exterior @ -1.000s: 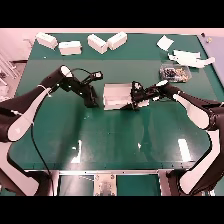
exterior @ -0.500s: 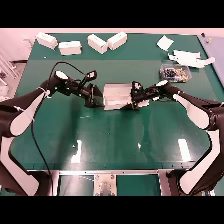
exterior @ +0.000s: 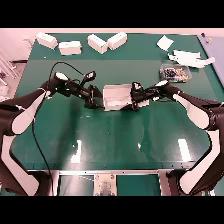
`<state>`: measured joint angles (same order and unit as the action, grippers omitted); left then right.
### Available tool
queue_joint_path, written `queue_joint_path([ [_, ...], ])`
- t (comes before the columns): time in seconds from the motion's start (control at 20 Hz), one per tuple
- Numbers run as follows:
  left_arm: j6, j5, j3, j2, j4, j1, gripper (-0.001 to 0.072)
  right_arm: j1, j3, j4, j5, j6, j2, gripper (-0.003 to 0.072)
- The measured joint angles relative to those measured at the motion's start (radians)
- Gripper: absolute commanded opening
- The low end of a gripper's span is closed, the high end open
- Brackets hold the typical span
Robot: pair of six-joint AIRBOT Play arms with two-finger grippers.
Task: Fold the box and place the chain.
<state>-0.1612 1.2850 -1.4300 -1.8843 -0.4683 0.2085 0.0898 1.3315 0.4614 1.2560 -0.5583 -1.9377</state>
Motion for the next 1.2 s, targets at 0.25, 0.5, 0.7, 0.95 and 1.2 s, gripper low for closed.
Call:
queue_joint_path([
  [0.25, 0.04, -0.032, 0.0, -0.001, 0.003, 0.001, 0.072, 0.0, 0.0, -0.005, -0.003, 0.002, 0.0, 0.0569],
  [0.5, 0.055, -0.05, -0.004, -0.001, -0.021, 0.016, 0.072, -0.001, 0.0, 0.001, -0.001, 0.002, 0.0, 0.0569],
  [0.7, 0.064, -0.064, -0.006, 0.0, -0.043, 0.027, 0.072, -0.001, 0.0, 0.001, 0.0, 0.001, 0.0, 0.0569],
  [0.95, 0.067, -0.082, -0.007, 0.002, -0.058, 0.031, 0.072, -0.001, 0.0, -0.002, 0.001, 0.001, 0.0, 0.0569],
  [1.2, 0.073, -0.118, -0.011, 0.002, -0.082, 0.042, 0.072, -0.001, 0.0, -0.005, -0.001, 0.001, 0.0, 0.0569],
])
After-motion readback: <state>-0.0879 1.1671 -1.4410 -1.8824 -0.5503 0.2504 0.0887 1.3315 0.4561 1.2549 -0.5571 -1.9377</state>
